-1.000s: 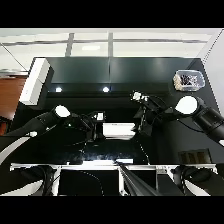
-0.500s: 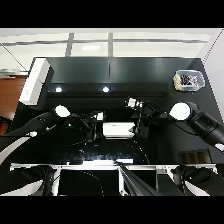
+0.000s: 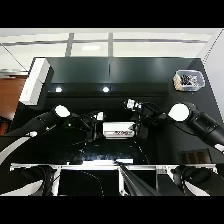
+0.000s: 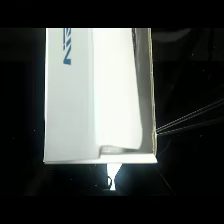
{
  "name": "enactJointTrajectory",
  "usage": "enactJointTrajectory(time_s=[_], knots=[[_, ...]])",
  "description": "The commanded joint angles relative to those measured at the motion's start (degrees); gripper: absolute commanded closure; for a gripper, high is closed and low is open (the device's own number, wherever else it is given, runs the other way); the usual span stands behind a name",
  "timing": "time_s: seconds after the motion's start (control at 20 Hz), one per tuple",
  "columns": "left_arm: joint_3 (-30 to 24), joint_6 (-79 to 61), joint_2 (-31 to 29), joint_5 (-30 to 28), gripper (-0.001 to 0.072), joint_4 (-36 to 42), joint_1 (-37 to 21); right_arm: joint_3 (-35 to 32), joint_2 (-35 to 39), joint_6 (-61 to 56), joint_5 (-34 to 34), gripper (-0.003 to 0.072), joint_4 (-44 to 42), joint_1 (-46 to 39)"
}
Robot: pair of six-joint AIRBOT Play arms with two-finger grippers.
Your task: Fold the box and place the chain.
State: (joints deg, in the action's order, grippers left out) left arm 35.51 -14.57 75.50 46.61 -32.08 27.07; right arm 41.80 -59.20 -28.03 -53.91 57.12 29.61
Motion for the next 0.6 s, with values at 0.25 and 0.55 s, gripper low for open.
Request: enactJointTrajectory(time_s=[0.25, 0.55], knots=[[0.0, 0.0, 0.0, 0.1, 0.0303, 0.0, 0.0, -0.6, 0.0, -0.9, -0.8, 0.0387, 0.1, 1.2], [0.0, 0.0, 0.0, -0.1, 0.0303, 0.0, 0.0, -0.6, 0.0, -1.8, -2.5, 0.0388, 0.0, 1.2]])
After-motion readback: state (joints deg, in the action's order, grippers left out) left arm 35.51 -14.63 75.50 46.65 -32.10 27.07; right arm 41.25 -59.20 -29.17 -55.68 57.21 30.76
